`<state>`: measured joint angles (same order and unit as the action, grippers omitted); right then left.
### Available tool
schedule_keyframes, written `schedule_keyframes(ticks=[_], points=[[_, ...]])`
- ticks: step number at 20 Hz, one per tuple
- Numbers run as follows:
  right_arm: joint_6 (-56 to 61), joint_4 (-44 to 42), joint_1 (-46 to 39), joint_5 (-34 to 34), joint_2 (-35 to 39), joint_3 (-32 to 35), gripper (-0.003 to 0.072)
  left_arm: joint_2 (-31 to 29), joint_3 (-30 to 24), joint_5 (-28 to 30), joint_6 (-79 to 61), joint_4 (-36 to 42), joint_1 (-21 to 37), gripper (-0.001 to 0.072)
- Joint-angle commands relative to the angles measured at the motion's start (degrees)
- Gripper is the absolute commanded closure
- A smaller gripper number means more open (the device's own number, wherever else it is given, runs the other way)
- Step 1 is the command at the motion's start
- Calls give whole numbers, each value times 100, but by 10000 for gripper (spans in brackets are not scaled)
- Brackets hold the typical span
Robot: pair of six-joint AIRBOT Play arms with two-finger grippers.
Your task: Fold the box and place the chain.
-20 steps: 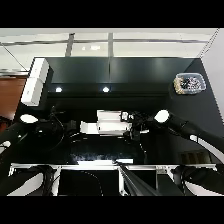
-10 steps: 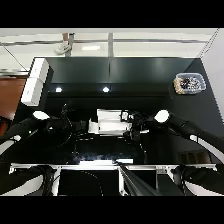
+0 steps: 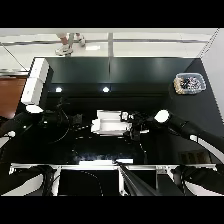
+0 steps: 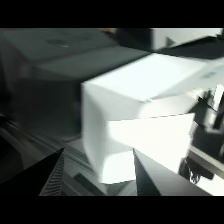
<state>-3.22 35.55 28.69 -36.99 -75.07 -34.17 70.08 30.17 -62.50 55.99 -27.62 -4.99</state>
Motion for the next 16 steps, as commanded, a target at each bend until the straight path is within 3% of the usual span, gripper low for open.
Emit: schedule_keyframes(ticks=[1, 7, 16], points=[[0, 0, 0, 0, -4, 2, 553, -15, 153, -190, -57, -17, -87, 193], [0, 0, 0, 0, -4, 2, 553, -15, 411, 280, 52, -219, -826, 202], [0, 0, 0, 0, -4, 2, 553, -13, 1493, 706, 3244, -2682, -2131, 222]])
